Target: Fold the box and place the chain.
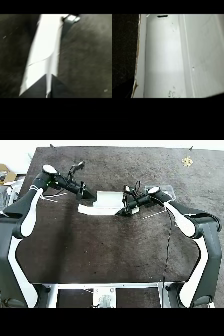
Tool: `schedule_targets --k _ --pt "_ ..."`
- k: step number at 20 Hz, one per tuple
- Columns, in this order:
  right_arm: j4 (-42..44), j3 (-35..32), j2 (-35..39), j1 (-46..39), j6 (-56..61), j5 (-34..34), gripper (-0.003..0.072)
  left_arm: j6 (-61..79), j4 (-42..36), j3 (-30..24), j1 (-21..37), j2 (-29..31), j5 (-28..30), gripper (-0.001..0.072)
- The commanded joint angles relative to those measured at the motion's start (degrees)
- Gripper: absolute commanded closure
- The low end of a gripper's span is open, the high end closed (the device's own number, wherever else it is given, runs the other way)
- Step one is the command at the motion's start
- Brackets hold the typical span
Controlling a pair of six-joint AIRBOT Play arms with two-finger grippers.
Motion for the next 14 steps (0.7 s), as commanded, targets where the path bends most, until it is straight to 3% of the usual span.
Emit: schedule_targets --k 1,4,9,14 --pt "0.0 0.0 0.0 0.0 0.0 0.2 0.0312 -5.2 -2.4 -1.2 -0.6 0.5 -4.1 0.0698" --pt "0.0 0.0 0.0 0.0 0.0 0.2 0.0312 -5.2 -2.4 -1.2 -2.7 0.5 0.2 0.0699" --pt "0.0 0.0 0.0 0.0 0.0 0.2 0.0312 -5.4 -1.2 -1.2 -4.6 0.5 16.4 0.0699" --pt "0.0 0.0 0.0 0.0 0.0 0.2 0.0312 -7.2 3.6 -1.2 -4.7 0.3 21.7 0.0699"
